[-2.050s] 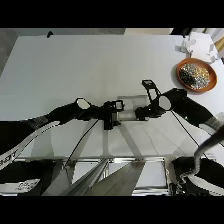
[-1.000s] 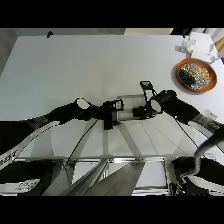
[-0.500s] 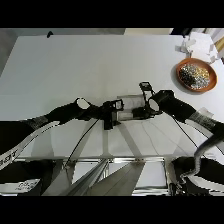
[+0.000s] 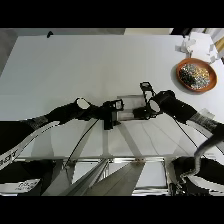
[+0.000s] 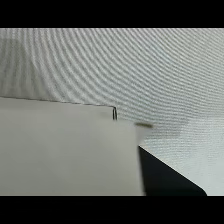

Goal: Fold the box and place the chain.

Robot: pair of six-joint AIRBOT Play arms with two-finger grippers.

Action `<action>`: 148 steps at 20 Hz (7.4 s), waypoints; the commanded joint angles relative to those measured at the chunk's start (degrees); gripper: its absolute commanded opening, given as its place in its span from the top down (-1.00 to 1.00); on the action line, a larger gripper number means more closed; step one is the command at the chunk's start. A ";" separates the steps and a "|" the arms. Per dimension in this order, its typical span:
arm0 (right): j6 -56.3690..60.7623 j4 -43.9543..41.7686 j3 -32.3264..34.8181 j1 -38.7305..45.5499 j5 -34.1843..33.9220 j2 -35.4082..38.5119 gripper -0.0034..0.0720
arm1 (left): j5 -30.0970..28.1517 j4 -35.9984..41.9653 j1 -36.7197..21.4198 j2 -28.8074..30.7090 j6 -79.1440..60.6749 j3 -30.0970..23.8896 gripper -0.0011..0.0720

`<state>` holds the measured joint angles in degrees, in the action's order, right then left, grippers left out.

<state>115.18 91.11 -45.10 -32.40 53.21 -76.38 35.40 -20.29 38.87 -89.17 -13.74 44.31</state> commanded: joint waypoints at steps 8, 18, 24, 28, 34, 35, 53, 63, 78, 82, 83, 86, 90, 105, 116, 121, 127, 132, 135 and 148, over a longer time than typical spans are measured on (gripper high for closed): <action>-0.11 0.46 -0.13 0.04 -0.63 3.04 0.55 | 0.00 0.00 0.04 0.02 0.02 0.00 0.28; -2.16 1.25 -0.13 0.39 0.33 3.39 0.12 | 0.00 0.00 0.04 0.02 0.02 0.00 0.28; -16.81 1.40 -10.01 3.61 11.96 9.25 0.12 | 0.00 0.00 0.04 0.02 0.02 0.00 0.28; -22.56 1.51 -20.26 9.66 15.87 10.88 0.13 | 0.00 0.00 0.02 0.02 0.02 0.00 0.28; -24.90 1.62 -22.99 29.03 3.43 7.39 0.15 | 0.00 0.00 0.04 0.02 0.02 0.00 0.28; -25.70 1.62 -23.17 32.09 2.16 5.73 0.17 | 0.00 0.00 0.04 0.02 0.02 0.00 0.28; -28.72 -5.44 -40.96 48.11 -6.99 -26.97 0.33 | 0.00 0.00 0.02 0.02 0.02 0.00 0.28; -30.29 -5.64 -40.96 48.13 -4.96 -29.94 0.83 | 0.00 0.00 0.04 0.02 0.02 0.00 0.28; -45.16 -20.35 -40.92 47.71 20.20 4.09 0.86 | 0.00 0.00 0.04 0.02 0.02 0.00 0.28; -45.18 -20.68 -40.92 44.87 26.23 15.52 0.86 | 0.00 0.00 0.02 0.02 0.02 0.00 0.28; -45.18 -20.74 -40.92 44.02 28.09 18.03 0.86 | 0.00 0.00 0.04 0.02 0.02 0.00 0.28; -45.11 -21.09 -40.89 41.97 32.54 23.52 0.86 | 0.00 0.00 0.04 0.02 0.02 0.00 0.28; -44.68 -23.28 -40.87 40.41 36.63 27.65 0.86 | 0.00 0.00 0.04 0.02 0.02 0.00 0.28; -42.47 -41.11 -25.86 40.30 34.07 32.20 0.86 | 0.00 0.02 0.04 0.02 0.02 0.00 0.28; -47.36 -36.74 -8.68 18.97 18.58 32.09 0.86 | 0.00 0.00 0.04 0.02 0.02 0.00 0.28; -41.48 -26.36 -5.60 12.15 12.63 30.36 0.86 | 0.00 0.00 0.04 0.02 0.02 0.00 0.28; -41.48 -26.58 -0.68 8.00 3.41 24.00 0.86 | -0.02 0.02 0.04 0.02 0.02 0.00 0.28; -41.70 -26.45 -0.52 4.13 2.56 14.86 0.86 | 0.00 0.02 0.04 0.02 0.02 0.00 0.28; -41.66 -25.42 -0.52 4.15 1.16 11.91 0.86 | 0.00 0.00 0.04 0.02 0.02 0.00 0.28; -41.55 -20.70 -1.03 11.63 6.27 17.88 0.31 | -0.02 0.02 0.04 0.02 0.02 0.00 0.28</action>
<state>73.65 67.02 -45.93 -24.21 54.68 -61.71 35.42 -20.27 38.89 -89.17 -13.72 44.31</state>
